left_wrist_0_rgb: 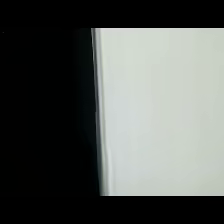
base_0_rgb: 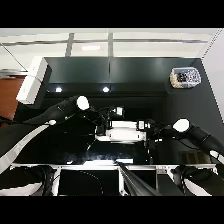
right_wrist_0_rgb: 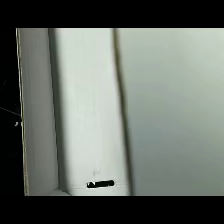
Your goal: Fold the box and place the chain.
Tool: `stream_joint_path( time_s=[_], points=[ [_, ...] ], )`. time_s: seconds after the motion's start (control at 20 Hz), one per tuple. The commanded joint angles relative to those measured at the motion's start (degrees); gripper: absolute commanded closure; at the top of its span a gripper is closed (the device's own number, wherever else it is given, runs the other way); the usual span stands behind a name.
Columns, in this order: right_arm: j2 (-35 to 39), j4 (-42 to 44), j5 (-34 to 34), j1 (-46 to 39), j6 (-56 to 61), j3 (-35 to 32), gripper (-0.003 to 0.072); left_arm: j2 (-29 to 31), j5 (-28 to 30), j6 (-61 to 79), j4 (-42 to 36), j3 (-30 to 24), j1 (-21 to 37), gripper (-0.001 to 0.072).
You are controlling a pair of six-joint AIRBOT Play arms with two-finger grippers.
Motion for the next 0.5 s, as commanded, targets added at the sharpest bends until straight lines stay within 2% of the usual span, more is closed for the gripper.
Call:
stream_joint_path(
  time_s=[0.0,0.45],
  points=[
    [0.0,0.33,0.24,0.0,-0.33,-0.02,-0.001,-0.04,0.72,-0.02,0.0,-0.02,0.02,0.0682],
    [-1.29,-0.2,0.39,0.0,-0.31,-0.04,-0.0007,-0.04,0.7,-0.02,0.0,-0.02,0.02,0.0682]
  ],
)
